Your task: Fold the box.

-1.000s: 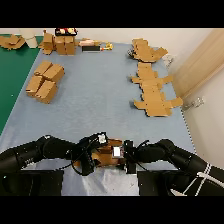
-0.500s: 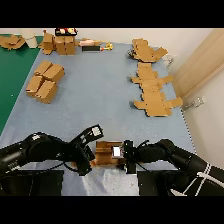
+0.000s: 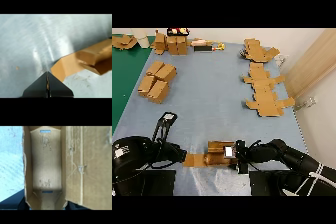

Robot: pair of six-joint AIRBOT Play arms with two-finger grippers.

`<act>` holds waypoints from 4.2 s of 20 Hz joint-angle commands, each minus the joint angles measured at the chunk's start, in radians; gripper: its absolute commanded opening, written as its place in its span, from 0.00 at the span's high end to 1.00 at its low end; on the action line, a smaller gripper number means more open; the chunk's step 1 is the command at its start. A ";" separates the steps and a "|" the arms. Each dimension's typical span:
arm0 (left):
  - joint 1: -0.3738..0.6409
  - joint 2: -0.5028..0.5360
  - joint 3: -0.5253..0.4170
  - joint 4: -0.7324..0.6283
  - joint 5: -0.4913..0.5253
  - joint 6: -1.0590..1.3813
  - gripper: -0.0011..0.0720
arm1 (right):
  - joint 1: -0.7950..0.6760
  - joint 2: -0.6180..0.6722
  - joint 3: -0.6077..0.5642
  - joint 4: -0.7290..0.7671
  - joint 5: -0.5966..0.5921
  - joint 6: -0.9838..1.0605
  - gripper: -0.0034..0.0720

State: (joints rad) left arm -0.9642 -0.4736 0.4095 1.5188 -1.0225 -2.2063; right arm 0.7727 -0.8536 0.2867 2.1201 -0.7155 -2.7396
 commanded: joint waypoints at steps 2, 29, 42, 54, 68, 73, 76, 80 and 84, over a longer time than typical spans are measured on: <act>0.000 0.018 -0.133 -0.068 0.100 -0.213 0.97 | -0.001 0.000 0.001 0.000 0.000 0.000 0.38; -0.002 -0.020 -0.283 -0.399 0.381 -0.219 0.97 | -0.001 -0.001 0.001 0.000 0.001 -0.003 0.38; -0.004 -0.025 -0.283 -0.583 0.508 -0.030 0.97 | -0.001 -0.001 0.001 0.001 0.000 -0.003 0.38; -0.119 -0.096 -0.214 -0.503 0.537 -0.126 0.97 | -0.001 -0.001 0.001 0.001 0.010 -0.003 0.38; -0.051 -0.185 -0.083 -0.367 0.462 -0.143 0.41 | -0.001 -0.001 0.001 0.000 0.018 -0.003 0.38; -0.051 -0.185 -0.082 -0.394 0.436 -0.135 0.41 | -0.001 -0.001 0.001 0.001 0.027 -0.003 0.38; -0.051 -0.185 -0.074 -0.397 0.432 -0.135 0.41 | -0.001 -0.001 0.001 0.001 0.027 -0.003 0.38; -0.047 -0.184 -0.062 -0.387 0.355 -0.135 0.41 | -0.001 -0.001 0.001 0.001 0.027 -0.003 0.38; -0.004 -0.136 -0.047 -0.386 0.317 -0.115 0.41 | -0.001 -0.001 0.001 0.001 0.027 -0.003 0.38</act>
State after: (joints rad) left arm -0.9905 -0.6376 0.3527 1.1313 -0.6727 -2.3386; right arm 0.7727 -0.8543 0.2867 2.1204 -0.6899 -2.7426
